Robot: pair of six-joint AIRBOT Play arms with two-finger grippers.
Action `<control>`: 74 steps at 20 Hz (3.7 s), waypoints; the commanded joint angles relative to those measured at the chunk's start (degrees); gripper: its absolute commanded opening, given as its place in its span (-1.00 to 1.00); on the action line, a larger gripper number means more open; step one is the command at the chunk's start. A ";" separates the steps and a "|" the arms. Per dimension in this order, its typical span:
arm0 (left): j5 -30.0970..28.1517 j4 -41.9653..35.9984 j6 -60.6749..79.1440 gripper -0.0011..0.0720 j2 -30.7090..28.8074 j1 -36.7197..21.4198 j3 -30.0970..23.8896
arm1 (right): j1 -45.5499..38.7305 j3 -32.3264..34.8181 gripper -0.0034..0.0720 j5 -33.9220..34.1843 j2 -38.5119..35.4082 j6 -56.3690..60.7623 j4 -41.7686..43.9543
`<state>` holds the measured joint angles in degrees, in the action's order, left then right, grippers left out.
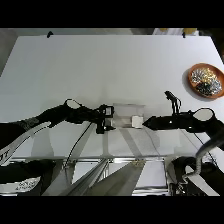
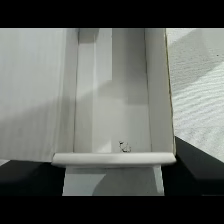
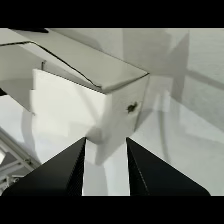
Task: Fold the box and place the chain.
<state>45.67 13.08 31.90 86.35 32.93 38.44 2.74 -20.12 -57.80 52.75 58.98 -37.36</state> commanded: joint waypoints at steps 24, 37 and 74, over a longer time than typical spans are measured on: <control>0.00 0.00 0.02 -0.61 -0.04 0.02 0.04 | 29.99 -16.72 -0.21 7.76 10.05 58.62 -37.18; 0.00 -0.02 0.00 -0.61 -0.04 0.02 0.04 | 35.87 -24.72 -0.20 -1.09 19.37 72.98 -46.97; 0.00 -0.02 0.02 -0.61 -0.04 0.02 0.04 | 39.32 -24.94 -0.46 -0.02 22.16 72.30 -54.31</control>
<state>45.89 13.23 32.01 86.35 32.93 38.44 42.06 -45.01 -57.69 75.33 130.98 -90.70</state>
